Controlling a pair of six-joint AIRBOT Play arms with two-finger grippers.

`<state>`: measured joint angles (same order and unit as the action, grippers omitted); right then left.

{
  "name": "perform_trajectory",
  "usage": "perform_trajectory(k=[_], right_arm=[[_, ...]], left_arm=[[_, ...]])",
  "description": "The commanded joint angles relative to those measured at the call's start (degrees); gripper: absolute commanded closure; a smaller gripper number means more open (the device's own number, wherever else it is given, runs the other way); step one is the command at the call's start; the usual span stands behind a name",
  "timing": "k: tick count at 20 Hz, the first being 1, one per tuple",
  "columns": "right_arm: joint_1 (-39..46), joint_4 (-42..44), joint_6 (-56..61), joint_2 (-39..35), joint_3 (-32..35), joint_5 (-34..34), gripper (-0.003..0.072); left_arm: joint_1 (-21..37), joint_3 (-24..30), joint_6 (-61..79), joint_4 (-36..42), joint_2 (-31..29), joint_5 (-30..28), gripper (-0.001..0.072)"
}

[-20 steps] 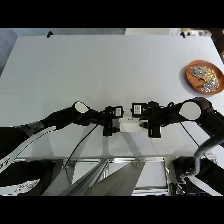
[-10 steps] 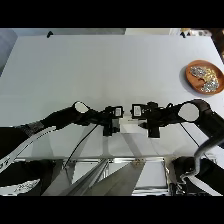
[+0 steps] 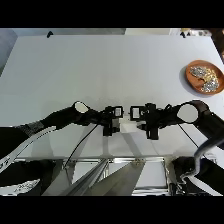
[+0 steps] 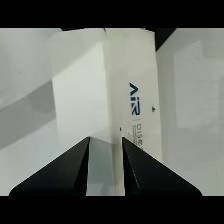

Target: Fold the box and place the chain.

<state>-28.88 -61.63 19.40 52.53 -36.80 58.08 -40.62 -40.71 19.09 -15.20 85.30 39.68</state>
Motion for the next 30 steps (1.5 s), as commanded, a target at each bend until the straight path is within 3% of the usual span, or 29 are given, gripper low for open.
perform_trajectory(k=[1,5,8,18,30], right_arm=[[-2.1,-0.9,-0.8,0.0,0.0,-0.7,0.0470],[-2.1,-3.1,0.0,0.0,0.0,-3.8,0.0462],[-2.1,-3.1,0.0,0.0,0.0,-3.9,0.0395],[-2.1,-3.0,0.0,0.0,0.0,0.3,0.0434],[-2.1,-7.5,0.0,0.5,0.0,-2.5,0.0450]], left_arm=[[0.0,0.0,0.0,0.0,0.0,0.0,0.0500],[0.0,0.0,0.0,0.0,0.0,0.0,0.0500],[0.0,0.0,0.0,0.0,0.0,0.0,0.0500],[0.0,0.0,0.0,0.0,0.0,0.0,0.0500],[0.0,0.0,0.0,0.0,0.0,0.0,0.0500]])
